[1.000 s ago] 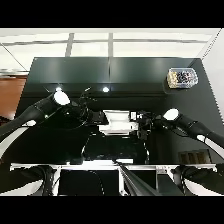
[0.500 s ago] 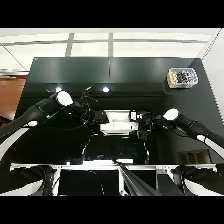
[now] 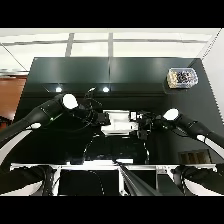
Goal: Fold the box and place the chain.
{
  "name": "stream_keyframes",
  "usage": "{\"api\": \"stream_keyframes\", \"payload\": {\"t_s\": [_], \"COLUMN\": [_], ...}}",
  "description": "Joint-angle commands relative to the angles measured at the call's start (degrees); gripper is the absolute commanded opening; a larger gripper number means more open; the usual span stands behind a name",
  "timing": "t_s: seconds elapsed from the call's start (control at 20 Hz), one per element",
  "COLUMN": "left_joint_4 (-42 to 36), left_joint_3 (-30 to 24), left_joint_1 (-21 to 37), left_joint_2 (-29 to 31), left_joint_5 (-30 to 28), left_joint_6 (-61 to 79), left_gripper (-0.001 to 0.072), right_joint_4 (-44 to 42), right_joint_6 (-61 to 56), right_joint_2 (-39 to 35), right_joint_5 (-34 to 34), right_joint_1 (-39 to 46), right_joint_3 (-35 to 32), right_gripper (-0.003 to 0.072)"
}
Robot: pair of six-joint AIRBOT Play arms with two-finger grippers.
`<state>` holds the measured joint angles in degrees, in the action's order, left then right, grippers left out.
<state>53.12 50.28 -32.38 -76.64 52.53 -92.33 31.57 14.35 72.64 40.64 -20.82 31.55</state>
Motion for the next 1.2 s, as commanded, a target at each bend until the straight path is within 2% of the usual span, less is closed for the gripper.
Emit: {"api": "stream_keyframes", "payload": {"t_s": [0.0,0.55,0.75,0.95,1.15], "left_joint_4": [5.79,21.20,27.85,32.65,35.95], "left_joint_3": [0.59,0.70,4.46,10.27,11.93], "left_joint_1": [-2.58,-7.41,-10.69,-14.51,-16.44], "left_joint_2": [-0.02,-0.04,-1.31,-6.27,-8.00], "left_joint_5": [-1.81,-1.07,2.16,8.17,8.83], "left_joint_6": [-5.57,-18.14,-25.24,-33.51,-41.55], "left_gripper": [0.0508,0.0508,0.0508,0.0508,0.0508], "right_joint_4": [-0.02,-0.02,-0.02,-0.02,-0.02], "right_joint_6": [-0.02,0.00,-0.02,0.00,0.00], "right_joint_2": [0.02,0.02,0.02,0.02,0.02], "right_joint_5": [0.02,0.02,0.02,0.04,0.04], "right_joint_1": [0.00,0.00,0.00,0.00,0.00], "right_joint_3": [0.00,0.00,0.00,0.00,0.00], "right_gripper": [0.0228,0.0228,0.0228,0.0229,0.0228]}}
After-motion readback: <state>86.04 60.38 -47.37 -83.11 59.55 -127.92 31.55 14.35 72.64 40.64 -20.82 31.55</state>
